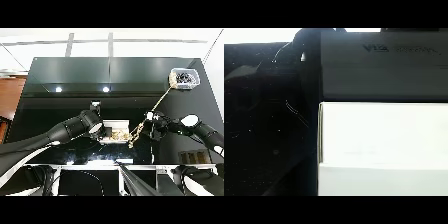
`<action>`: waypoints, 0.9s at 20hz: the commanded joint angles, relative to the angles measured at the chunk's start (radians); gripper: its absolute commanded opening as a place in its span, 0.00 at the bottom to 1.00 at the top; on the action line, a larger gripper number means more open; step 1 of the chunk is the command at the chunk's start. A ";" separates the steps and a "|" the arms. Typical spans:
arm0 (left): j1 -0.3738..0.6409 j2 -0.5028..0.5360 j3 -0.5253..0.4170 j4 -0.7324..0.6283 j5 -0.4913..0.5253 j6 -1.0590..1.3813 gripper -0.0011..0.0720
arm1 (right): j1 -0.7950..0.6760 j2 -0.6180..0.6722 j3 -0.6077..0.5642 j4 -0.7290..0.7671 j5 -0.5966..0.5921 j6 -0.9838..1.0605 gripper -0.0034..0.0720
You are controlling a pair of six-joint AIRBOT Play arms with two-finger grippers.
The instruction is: Fold the box and place the chain.
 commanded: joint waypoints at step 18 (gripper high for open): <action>0.001 0.000 0.000 0.000 -0.001 0.000 0.06 | 0.075 -0.002 0.000 -0.072 0.013 0.160 0.10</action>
